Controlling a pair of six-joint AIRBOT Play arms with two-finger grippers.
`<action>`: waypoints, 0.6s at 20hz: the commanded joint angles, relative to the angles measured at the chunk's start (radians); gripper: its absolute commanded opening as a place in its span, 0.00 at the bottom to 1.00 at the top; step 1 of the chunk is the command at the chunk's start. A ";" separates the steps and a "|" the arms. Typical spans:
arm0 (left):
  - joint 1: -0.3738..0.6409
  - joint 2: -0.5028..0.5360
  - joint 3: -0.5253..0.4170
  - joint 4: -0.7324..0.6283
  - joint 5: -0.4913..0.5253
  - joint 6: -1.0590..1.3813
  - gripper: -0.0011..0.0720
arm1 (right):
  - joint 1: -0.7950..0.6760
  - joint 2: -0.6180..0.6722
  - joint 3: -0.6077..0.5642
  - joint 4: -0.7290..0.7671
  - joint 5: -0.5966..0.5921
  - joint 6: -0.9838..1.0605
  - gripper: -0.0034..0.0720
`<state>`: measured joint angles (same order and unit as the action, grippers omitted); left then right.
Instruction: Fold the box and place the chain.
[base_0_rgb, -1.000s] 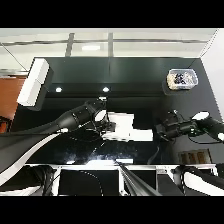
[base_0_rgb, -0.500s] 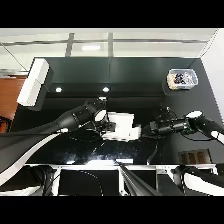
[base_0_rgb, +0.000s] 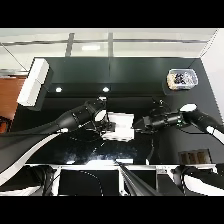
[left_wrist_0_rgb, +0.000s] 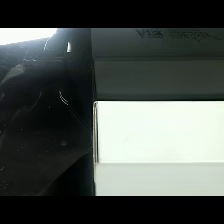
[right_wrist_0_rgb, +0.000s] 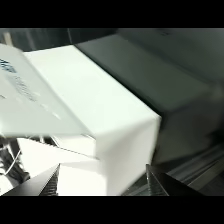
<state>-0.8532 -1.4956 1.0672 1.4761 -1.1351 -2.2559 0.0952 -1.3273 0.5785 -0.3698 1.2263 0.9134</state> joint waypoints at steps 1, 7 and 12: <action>0.000 0.000 0.000 0.000 0.000 0.000 0.05 | 0.130 0.007 0.100 -0.150 -0.074 0.221 0.83; 0.000 0.001 0.000 0.000 0.000 0.001 0.05 | 0.392 0.026 0.267 -0.559 -0.223 0.752 0.74; 0.001 0.000 0.000 0.001 0.001 0.001 0.05 | 0.555 0.026 0.307 -0.838 -0.224 1.073 0.74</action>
<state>-0.8528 -1.4956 1.0672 1.4761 -1.1351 -2.2555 0.5602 -1.3018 0.8593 -1.0126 1.0199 1.7596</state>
